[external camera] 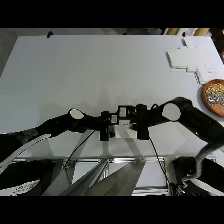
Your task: Fold the box and place the chain.
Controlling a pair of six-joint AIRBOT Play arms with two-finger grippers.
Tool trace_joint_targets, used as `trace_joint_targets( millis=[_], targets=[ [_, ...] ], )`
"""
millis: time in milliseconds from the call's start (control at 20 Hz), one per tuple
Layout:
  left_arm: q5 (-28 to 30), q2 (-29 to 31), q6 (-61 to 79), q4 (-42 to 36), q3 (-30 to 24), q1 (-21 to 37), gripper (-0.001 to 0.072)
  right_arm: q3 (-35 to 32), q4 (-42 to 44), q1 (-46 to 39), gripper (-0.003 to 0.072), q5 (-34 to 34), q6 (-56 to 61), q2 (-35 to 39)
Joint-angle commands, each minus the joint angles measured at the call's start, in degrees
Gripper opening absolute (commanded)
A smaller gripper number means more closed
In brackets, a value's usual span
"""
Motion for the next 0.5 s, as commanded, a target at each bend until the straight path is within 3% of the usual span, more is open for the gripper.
trace_joint_targets(
  millis=[0,200,450],
  targets=[
    [0.04,0.04,0.00,0.00,-0.02,0.00,0.0345,-2.19,0.02,2.56,0.0208,-2.34,-2.43,2.47],
    [0.04,0.02,0.00,0.00,-0.02,0.00,0.0345,-2.19,-0.04,3.78,0.0268,-2.64,-2.54,3.80],
    [0.04,0.04,0.00,0.00,-0.02,0.00,0.0345,-2.21,-5.14,3.74,0.0271,-4.83,-2.27,3.76]
  ],
)
